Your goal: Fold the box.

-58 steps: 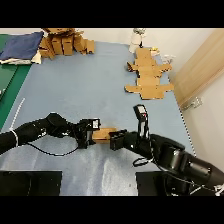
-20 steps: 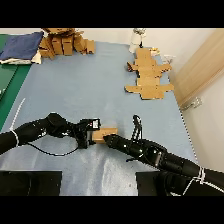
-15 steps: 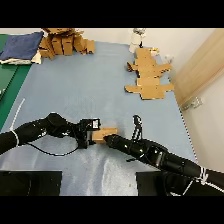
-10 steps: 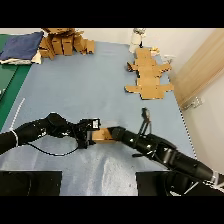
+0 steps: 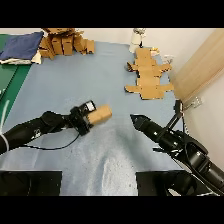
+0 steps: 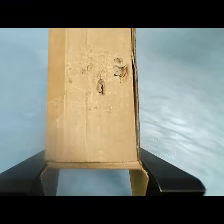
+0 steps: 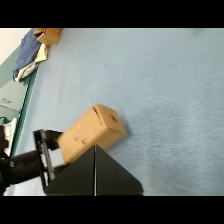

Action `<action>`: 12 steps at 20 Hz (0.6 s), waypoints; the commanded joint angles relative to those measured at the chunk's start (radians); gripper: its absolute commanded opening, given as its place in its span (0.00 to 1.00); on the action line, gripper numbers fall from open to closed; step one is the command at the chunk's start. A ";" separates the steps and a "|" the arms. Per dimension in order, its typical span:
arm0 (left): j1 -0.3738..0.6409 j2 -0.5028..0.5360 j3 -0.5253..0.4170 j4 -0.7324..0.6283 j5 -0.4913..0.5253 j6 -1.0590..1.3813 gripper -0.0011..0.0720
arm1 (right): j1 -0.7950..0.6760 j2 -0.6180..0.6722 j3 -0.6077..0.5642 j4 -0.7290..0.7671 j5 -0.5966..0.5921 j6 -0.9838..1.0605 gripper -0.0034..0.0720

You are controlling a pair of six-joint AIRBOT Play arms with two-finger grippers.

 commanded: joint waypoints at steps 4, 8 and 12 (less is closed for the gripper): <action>0.270 0.049 0.001 -0.010 0.180 -0.179 0.58 | -0.016 0.036 0.001 -0.032 0.108 -0.012 0.05; 0.550 0.018 0.028 -0.010 0.109 -0.179 0.58 | -0.016 0.036 0.001 -0.034 0.108 -0.012 0.05; 0.731 -0.052 0.104 -0.009 0.073 -0.185 0.58 | -0.016 0.036 0.001 -0.033 0.108 -0.011 0.05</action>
